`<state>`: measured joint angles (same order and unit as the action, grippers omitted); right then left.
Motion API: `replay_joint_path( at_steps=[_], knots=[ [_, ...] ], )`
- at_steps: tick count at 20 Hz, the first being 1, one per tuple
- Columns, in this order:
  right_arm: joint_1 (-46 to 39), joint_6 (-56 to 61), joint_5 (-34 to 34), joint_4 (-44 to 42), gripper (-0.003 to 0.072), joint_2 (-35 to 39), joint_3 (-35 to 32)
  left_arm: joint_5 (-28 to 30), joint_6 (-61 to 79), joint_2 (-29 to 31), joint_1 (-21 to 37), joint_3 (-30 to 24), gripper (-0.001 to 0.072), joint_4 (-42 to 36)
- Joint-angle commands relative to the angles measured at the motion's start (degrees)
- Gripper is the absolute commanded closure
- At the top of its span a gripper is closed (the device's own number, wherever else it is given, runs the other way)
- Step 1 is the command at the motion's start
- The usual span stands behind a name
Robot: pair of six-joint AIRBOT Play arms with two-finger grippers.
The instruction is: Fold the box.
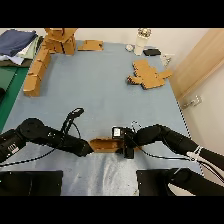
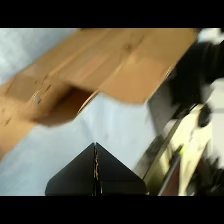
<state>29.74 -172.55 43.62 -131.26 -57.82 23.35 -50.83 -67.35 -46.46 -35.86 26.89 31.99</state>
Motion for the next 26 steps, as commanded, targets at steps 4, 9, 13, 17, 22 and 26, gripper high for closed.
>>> replay_joint_path(
  at_steps=[4, 9, 13, 17, 22, 26],
  knots=[
    [0.0, 0.0, 0.0, 0.3, 0.0238, 0.0, 0.0, 15.6, 14.0, -6.7, -1.6, -1.4, 0.0698, -28.1],
    [0.0, 0.0, 0.0, 0.4, 0.0238, 0.0, 0.0, 20.3, 15.8, -13.6, -1.6, 3.0, 0.0699, -23.0],
    [0.0, 0.0, 0.0, 0.4, 0.0238, 0.0, 0.0, 21.2, 9.3, -17.7, -1.6, 4.5, 0.0699, -10.8],
    [0.0, 0.0, 0.0, 0.4, 0.0238, 0.0, 0.0, 19.1, 2.4, -22.1, -1.6, 7.9, 0.0700, 1.6],
    [0.0, 0.0, 0.0, 0.4, 0.0238, 0.0, 0.0, 16.0, -0.2, -24.7, -1.6, 11.1, 0.0700, 7.9],
    [0.0, 0.0, 0.0, 0.4, 0.0238, 0.0, 0.0, 14.6, 0.3, -24.6, -1.6, 11.2, 0.0698, 7.8]
  ],
)
